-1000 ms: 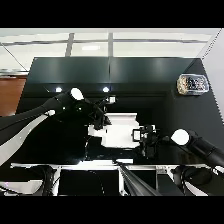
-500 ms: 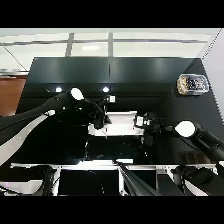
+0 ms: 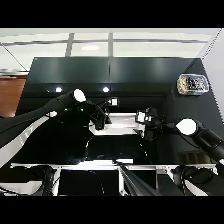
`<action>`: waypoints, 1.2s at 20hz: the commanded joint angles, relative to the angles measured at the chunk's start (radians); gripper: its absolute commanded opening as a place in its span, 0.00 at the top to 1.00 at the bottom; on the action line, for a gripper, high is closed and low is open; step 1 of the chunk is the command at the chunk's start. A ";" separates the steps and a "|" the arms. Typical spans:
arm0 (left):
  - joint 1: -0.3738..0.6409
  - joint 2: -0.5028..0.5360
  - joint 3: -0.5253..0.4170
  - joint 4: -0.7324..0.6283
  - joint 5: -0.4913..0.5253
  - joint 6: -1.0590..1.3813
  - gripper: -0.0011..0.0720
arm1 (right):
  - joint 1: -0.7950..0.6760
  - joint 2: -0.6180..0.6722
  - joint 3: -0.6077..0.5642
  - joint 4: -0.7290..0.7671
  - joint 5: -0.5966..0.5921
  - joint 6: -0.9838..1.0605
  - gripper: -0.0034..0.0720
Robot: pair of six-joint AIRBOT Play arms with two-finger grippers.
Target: Fold the box and place the chain.
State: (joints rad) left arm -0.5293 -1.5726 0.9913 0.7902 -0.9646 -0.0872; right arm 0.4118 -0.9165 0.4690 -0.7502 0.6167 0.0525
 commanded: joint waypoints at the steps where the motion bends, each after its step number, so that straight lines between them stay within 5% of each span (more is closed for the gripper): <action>1: -0.003 0.001 0.010 0.021 0.018 -0.022 0.95 | -0.001 -0.037 0.001 0.013 -0.020 -0.023 0.00; 13: -0.003 0.000 0.043 0.021 0.013 -0.048 0.95 | -0.071 -0.105 0.002 0.273 0.091 -0.208 0.00; 24: -0.003 0.000 0.042 0.020 0.013 -0.078 0.95 | -0.090 -0.250 0.002 0.272 0.145 -0.376 0.00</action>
State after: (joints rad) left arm -0.5327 -1.5730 1.0328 0.8104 -0.9539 -0.1520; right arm 0.3229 -1.1324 0.4713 -0.4793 0.7559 -0.2722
